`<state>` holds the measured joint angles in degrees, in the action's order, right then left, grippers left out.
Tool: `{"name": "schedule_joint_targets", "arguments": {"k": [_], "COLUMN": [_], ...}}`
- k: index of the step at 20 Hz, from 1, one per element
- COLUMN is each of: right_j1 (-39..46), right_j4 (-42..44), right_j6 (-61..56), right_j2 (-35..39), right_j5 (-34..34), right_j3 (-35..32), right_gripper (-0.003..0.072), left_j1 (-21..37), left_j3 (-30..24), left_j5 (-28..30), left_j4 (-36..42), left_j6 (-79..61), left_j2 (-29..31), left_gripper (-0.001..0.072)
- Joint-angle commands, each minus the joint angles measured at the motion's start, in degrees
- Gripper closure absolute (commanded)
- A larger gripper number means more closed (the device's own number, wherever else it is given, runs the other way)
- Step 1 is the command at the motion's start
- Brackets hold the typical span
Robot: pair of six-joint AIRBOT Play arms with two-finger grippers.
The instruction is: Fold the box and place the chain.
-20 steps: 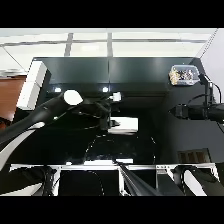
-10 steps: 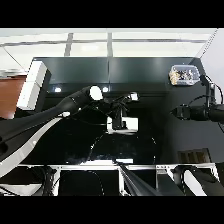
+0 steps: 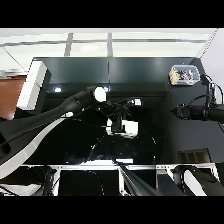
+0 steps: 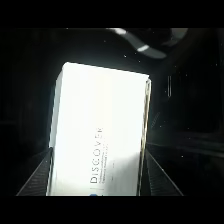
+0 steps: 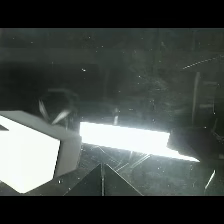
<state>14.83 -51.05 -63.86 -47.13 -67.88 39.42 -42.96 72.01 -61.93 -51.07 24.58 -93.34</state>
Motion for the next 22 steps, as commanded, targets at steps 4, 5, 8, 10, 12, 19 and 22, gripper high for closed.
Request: {"name": "schedule_joint_targets", "arguments": {"k": [4,5,8,10,12,19,22], "right_j1": [0.04,0.04,0.04,0.04,0.04,0.04,0.04], "right_j4": [-0.04,-0.04,-0.04,-0.02,-0.04,-0.04,-0.04], "right_j6": [0.02,0.02,0.02,0.02,0.02,0.02,0.07], "right_j2": [0.02,0.02,0.02,0.02,0.02,0.02,0.02], "right_j5": [0.02,0.02,0.04,0.02,0.04,0.0,0.02], "right_j3": [0.02,0.02,0.02,0.02,0.02,0.02,0.02], "right_gripper": [0.067,0.0669,0.067,0.067,0.067,0.067,0.0669], "left_j1": [-3.5,-3.58,-4.37,-4.42,-2.89,17.9,35.1], "left_j3": [0.96,0.96,1.03,2.21,2.95,-3.58,-15.56], "left_j5": [0.66,0.81,0.37,-1.95,-5.73,-19.96,-20.98], "left_j4": [-9.68,-10.8,-16.22,-21.31,-26.43,-33.97,-36.85], "left_j6": [1.46,1.44,2.89,13.38,22.38,48.57,48.87], "left_j2": [-0.13,-0.15,0.04,1.49,5.33,26.86,39.95], "left_gripper": [-0.0005,-0.0005,0.0145,0.0311,0.0311,0.0311,0.0311]}}
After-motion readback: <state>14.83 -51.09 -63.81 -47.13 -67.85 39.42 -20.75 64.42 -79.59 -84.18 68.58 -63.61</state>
